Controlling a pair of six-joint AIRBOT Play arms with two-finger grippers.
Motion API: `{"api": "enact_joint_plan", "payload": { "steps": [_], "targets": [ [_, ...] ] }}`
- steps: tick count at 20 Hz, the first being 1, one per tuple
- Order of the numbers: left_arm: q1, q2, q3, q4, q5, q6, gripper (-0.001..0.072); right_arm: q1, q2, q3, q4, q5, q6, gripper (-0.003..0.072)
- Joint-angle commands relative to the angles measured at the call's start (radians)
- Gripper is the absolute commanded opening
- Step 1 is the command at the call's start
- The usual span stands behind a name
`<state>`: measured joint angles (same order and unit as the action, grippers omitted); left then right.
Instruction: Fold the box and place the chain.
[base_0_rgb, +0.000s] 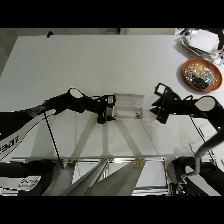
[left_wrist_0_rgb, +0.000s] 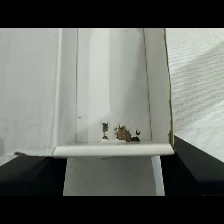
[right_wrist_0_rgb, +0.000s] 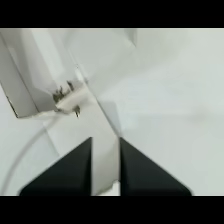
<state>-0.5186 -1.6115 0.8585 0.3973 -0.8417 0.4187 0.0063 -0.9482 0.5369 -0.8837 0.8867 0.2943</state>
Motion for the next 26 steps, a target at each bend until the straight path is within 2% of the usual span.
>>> {"api": "enact_joint_plan", "payload": {
  "steps": [1,2,5,6,17,22,26],
  "targets": [
    [0.000,0.000,0.000,0.000,0.000,0.000,0.0271,-0.194,0.026,0.000,0.012,0.120,0.415,0.0055],
    [0.000,0.000,0.000,0.000,0.000,0.000,0.0271,-0.228,0.026,0.000,-0.005,0.119,0.492,0.0030],
    [0.000,0.000,0.000,0.000,0.000,0.000,0.0271,-0.271,0.018,-0.008,-0.140,0.120,0.656,0.0012],
    [0.000,0.000,0.000,0.000,0.000,0.000,0.0271,-0.271,0.010,-0.017,-0.143,0.119,0.675,0.0012],
    [0.000,0.000,0.000,0.000,0.000,0.000,0.0271,-0.037,-0.270,-0.054,0.086,0.070,0.639,0.0012],
    [0.000,0.000,0.000,0.000,0.000,0.001,0.0271,-0.031,-0.279,-0.054,0.180,0.019,0.581,0.0012],
    [0.000,0.000,0.000,0.000,0.000,0.000,0.0271,-0.058,-0.254,-0.047,0.114,0.019,0.573,0.0012]
  ]
}}
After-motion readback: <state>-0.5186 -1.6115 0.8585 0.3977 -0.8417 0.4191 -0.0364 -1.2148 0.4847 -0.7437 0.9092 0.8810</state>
